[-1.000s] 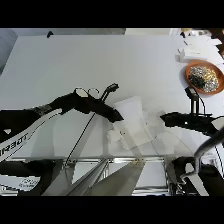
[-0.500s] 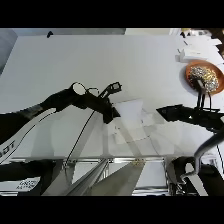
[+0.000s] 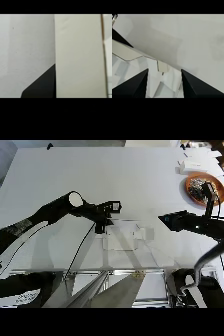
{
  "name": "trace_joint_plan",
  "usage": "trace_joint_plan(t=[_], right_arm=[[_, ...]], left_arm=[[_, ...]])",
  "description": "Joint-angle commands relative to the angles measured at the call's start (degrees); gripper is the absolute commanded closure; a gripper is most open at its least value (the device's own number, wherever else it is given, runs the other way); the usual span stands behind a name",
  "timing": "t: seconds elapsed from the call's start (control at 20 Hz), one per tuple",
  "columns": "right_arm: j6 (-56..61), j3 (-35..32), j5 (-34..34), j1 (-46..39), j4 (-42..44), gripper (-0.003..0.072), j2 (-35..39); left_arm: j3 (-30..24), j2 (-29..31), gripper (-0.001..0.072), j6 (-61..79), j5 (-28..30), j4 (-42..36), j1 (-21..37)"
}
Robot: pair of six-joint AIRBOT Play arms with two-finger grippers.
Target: Fold the box and place the chain.
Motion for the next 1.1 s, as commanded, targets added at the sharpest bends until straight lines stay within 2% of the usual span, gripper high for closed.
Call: trace_joint_plan(t=[0.0, 0.3, 1.05], right_arm=[[0.02, 0.17, 1.2, 0.04, -2.36, 0.0231, 0.13], [-0.02, 0.17, 1.2, 0.04, -5.4, 0.0231, 0.13], [-0.07, 0.17, 0.48, 0.04, -6.23, 0.0231, 0.13]], left_arm=[[0.0, -1.46, 0.0704, 1.6, 1.4, -0.59, -0.02], [0.0, -3.91, 0.0705, 7.96, 2.16, -9.31, -0.02], [0.0, -4.59, 0.0704, 7.93, 5.05, -9.31, -0.04]])
